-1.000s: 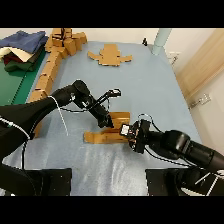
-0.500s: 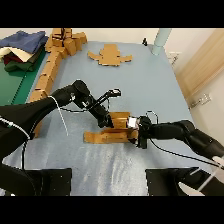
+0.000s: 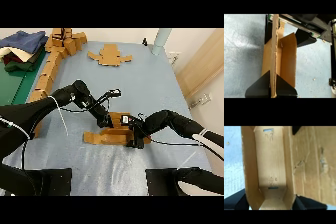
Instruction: Fold the box.
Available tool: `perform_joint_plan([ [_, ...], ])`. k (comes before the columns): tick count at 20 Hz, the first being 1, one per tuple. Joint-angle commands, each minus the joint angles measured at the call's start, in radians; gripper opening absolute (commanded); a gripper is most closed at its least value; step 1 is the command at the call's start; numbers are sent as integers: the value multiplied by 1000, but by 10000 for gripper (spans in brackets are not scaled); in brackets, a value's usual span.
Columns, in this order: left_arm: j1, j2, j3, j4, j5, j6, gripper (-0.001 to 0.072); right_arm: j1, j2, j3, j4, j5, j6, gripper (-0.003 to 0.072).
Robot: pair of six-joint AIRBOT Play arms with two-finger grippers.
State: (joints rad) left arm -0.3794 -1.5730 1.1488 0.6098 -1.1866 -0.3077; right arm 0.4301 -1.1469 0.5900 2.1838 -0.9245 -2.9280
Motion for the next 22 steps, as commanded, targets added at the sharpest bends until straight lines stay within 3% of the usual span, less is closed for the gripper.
perform_joint_plan([
  [1,-1,0,1,0,1,0,14,-3,-30,9,8,-20,-13,717],
  [11,0,0,1,0,1,0,13,-2,26,16,-26,45,-14,716],
  [22,-1,0,1,0,1,0,13,2,26,7,-32,30,-13,715],
])
